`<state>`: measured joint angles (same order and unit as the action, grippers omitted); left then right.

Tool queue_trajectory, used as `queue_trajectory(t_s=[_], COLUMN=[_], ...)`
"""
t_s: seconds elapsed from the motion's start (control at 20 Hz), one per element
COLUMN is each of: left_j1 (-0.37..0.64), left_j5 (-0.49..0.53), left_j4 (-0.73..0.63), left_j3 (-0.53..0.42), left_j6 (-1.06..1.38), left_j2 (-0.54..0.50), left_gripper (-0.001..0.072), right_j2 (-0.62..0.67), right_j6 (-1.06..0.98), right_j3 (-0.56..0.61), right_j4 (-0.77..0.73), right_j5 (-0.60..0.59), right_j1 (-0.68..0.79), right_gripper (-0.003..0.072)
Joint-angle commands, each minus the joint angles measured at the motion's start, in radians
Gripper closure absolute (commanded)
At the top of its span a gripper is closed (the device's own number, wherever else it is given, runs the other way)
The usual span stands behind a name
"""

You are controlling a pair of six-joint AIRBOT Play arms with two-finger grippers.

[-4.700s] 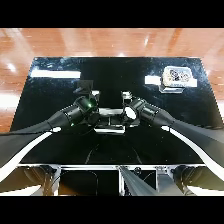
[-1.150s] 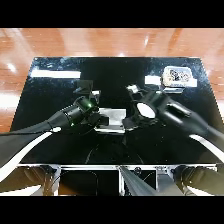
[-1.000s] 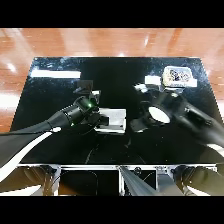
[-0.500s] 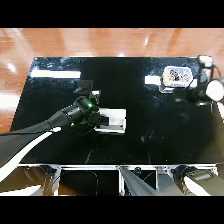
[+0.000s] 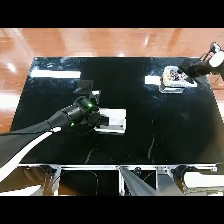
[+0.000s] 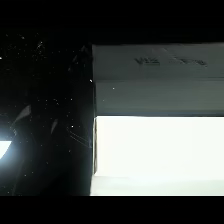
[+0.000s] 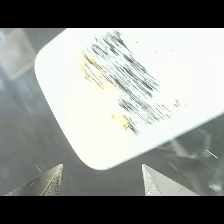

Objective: Fold the box and place the chain.

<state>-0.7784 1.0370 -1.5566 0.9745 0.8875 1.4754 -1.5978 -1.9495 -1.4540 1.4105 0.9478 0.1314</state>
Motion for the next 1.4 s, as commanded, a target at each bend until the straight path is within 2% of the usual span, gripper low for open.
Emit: queue_trajectory(t_s=[0.0,0.1,0.2,0.65,1.05,1.1,1.2,1.25,1.35], left_j1=[-0.001,-0.001,-0.001,-0.001,-0.001,0.0,0.0,-0.001,0.0], left_j5=[0.005,0.006,0.006,0.006,0.005,0.005,0.005,0.005,0.005], left_j4=[0.0,0.0,0.0,0.0,0.0,0.0,0.0,0.0,0.0], left_j3=[0.0,0.0,0.0,0.0,0.0,0.0,0.0,0.0,0.0], left_j6=[0.0,0.0,0.0,0.0,0.0,0.0,0.0,0.0,0.0], left_j2=[0.0,0.0,0.0,0.0,0.0,0.0,0.0,0.0,0.0], left_gripper=[0.0683,0.0684,0.0683,0.0683,0.0683,0.0684,0.0684,0.0684,0.0684], right_j2=[-0.188,-0.243,-0.262,-0.299,-0.346,-0.347,-0.344,-0.342,-0.333], right_j6=[-0.084,-0.138,-0.185,-0.202,-0.201,-0.195,-0.112,-0.079,-0.064], right_j3=[-0.179,-0.225,-0.229,-0.229,-0.229,-0.229,-0.229,-0.229,-0.229], right_j4=[-0.111,-0.148,-0.146,-0.155,-0.232,-0.232,-0.269,-0.294,-0.312], right_j5=[0.047,0.062,0.061,0.048,-0.042,-0.042,-0.042,-0.039,-0.023], right_j1=[0.017,0.017,0.018,0.022,0.022,0.022,0.023,0.023,0.023], right_gripper=[0.0089,0.009,0.0132,0.0135,0.0138,0.0245,0.0601,0.0655,0.0655])
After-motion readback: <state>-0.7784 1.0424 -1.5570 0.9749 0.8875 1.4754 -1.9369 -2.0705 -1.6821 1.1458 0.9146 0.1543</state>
